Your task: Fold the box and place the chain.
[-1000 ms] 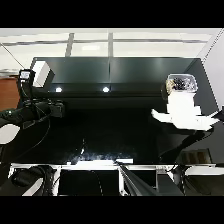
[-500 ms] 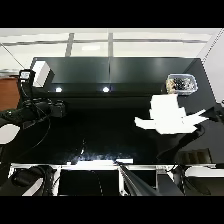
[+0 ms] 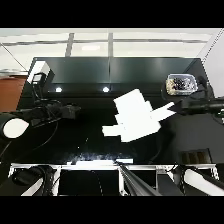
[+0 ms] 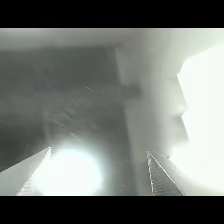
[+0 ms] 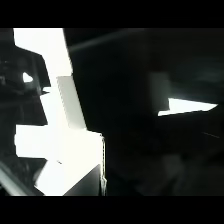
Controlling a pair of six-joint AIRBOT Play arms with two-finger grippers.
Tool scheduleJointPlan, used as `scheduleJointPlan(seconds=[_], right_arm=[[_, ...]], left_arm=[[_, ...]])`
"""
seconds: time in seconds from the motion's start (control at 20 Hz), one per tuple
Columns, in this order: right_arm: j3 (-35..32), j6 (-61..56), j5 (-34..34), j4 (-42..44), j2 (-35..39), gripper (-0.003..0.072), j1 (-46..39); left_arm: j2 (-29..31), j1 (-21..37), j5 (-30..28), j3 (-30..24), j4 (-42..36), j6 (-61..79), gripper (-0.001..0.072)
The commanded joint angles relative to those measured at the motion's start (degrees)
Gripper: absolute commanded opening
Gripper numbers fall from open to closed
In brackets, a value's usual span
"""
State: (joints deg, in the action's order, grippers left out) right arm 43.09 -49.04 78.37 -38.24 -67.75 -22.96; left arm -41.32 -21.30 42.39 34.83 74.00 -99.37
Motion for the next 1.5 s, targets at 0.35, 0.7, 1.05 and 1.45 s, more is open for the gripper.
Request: scheduleJointPlan(seconds=[0.35, 0.7, 1.05, 1.45], right_arm=[[-25.4, 0.2, -25.0, 8.4, 29.9, 0.0019, 24.7], [-25.4, 0.2, -24.2, 9.6, 29.9, 0.0019, 25.9], [-25.4, 0.0, -24.2, 9.7, 29.9, 0.0019, 25.9], [-25.4, -0.7, -24.2, 9.7, 29.9, 0.0019, 25.9]], left_arm=[[-21.1, 6.7, 6.8, 0.0, -43.3, 31.8, 0.0698], [-35.5, 14.9, 16.8, 0.0, -51.9, 48.3, 0.0698], [-44.4, 10.1, 25.9, 1.1, -61.2, 71.4, 0.0697], [-45.1, 8.8, 29.6, 2.8, -56.9, 83.4, 0.0419]])
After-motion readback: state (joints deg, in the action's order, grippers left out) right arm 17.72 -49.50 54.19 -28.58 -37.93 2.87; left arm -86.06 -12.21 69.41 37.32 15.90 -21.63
